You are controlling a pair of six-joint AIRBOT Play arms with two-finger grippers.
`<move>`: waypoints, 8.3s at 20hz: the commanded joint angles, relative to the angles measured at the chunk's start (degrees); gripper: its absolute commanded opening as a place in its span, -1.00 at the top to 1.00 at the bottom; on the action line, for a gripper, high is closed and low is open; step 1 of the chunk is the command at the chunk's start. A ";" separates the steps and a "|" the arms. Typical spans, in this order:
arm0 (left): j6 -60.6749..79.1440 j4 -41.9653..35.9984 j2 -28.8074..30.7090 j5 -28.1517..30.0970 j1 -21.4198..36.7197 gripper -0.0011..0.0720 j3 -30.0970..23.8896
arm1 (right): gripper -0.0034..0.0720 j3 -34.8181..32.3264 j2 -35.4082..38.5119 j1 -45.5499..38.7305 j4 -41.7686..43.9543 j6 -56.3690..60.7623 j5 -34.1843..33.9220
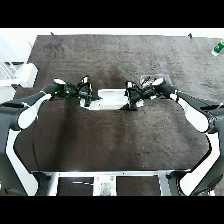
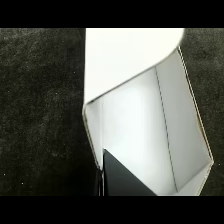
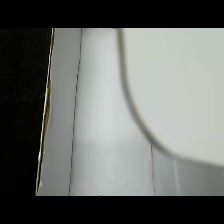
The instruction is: Fold the box and place the chain.
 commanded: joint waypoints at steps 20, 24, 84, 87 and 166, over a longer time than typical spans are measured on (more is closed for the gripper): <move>0.00 0.00 0.04 0.00 0.00 0.91 0.00 | -0.68 0.22 -0.04 0.24 -2.19 3.19 -0.46; 0.00 0.00 0.04 0.00 0.00 0.91 0.00 | -0.68 0.22 -0.02 0.24 -2.14 3.15 -0.48; -17.22 7.52 7.72 -17.55 6.47 0.93 9.16 | -0.68 0.20 -0.02 0.24 -1.99 3.15 -0.48; -17.18 7.96 17.92 -10.12 4.33 0.93 0.55 | -0.68 0.20 -0.02 0.24 -1.99 3.15 -0.48; -34.71 38.86 11.37 -1.57 -6.01 -0.83 5.68 | -0.68 0.17 -0.02 0.24 -1.97 3.15 -0.48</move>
